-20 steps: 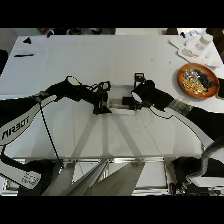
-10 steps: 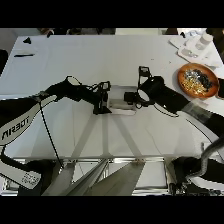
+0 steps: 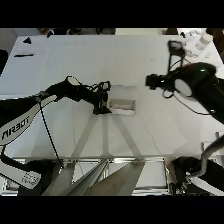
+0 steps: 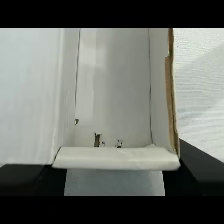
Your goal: Fold the box and place the chain.
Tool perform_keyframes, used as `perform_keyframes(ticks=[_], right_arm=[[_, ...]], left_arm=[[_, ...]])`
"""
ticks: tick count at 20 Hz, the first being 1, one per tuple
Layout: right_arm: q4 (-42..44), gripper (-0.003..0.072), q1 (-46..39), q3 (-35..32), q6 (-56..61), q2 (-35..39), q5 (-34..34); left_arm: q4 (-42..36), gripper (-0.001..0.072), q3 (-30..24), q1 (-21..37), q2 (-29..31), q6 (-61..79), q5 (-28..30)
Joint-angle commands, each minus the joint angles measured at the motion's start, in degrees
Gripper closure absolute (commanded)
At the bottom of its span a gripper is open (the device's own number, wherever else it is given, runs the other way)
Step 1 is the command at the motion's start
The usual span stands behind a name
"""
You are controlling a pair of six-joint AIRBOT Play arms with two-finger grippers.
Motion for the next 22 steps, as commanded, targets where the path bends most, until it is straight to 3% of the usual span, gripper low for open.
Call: perform_keyframes(ticks=[1,4,9,14,19,22], right_arm=[[-6.6,0.0225,-12.3,0.0,-9.7,2.6,-2.6],[-2.7,0.0223,-26.1,0.0,-16.3,-1.2,-6.1],[14.2,0.0224,-42.5,0.2,-31.1,-11.7,-13.2],[13.5,0.0225,-44.9,5.6,-31.8,-23.6,-16.8],[13.6,0.0229,-44.7,12.7,-31.8,-34.1,-14.6],[13.6,0.0287,-44.7,12.8,-31.8,-37.1,-13.8]], left_arm=[[0.0,0.0479,0.0,0.0,0.0,0.0,0.0],[0.0,0.0479,0.0,0.0,0.0,0.0,0.1],[0.0,0.0479,0.0,0.0,0.0,0.0,0.0],[0.0,0.0479,0.0,0.0,0.0,0.0,0.0],[0.0,0.0479,0.0,0.0,0.0,0.0,0.0],[0.0,0.0479,0.0,0.0,0.0,0.0,0.0]])
